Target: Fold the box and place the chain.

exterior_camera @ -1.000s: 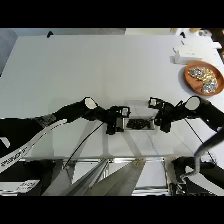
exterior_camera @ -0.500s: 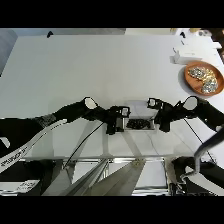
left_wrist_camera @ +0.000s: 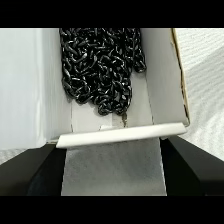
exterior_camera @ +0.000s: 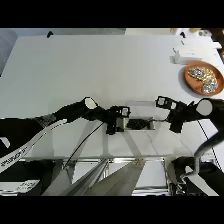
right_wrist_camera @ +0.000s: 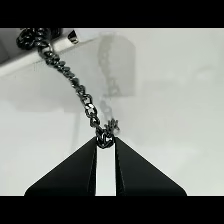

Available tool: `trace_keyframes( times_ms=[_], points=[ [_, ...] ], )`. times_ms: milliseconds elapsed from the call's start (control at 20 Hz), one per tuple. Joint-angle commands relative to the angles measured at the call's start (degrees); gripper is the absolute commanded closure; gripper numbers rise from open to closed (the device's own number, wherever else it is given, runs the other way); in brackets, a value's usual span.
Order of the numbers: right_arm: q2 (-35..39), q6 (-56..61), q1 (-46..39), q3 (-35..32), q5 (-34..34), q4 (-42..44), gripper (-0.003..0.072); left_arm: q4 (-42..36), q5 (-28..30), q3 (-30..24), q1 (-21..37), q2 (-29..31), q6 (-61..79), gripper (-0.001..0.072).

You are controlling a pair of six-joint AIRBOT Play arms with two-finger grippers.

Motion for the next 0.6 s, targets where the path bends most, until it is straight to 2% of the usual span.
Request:
trace_keyframes(
  times_ms=[0, 200, 300, 400, 550],
  points=[
    [6.45, 3.3, -0.13, 3.1, 6.84, 5.75, 0.0673, 0.02, 0.0, -0.02, 0.02, 0.04, 0.02, 0.0438],
    [8.59, 3.32, 1.99, 8.68, 9.51, 23.3, 0.0673, 0.02, 0.0, -0.02, 0.02, 0.04, 0.02, 0.0438],
    [8.57, 3.34, 5.18, 9.64, 8.13, 29.07, 0.0673, 0.02, 0.0, -0.02, 0.02, 0.04, 0.02, 0.0438],
    [7.63, 4.09, 9.16, 9.64, 5.79, 32.0, 0.0673, 0.02, 0.02, -0.02, 0.02, 0.04, 0.02, 0.0438],
    [3.21, 5.9, 14.36, 9.64, 2.54, 31.43, 0.0673, 0.02, 0.0, -0.02, 0.02, 0.04, 0.02, 0.0438]
  ],
)
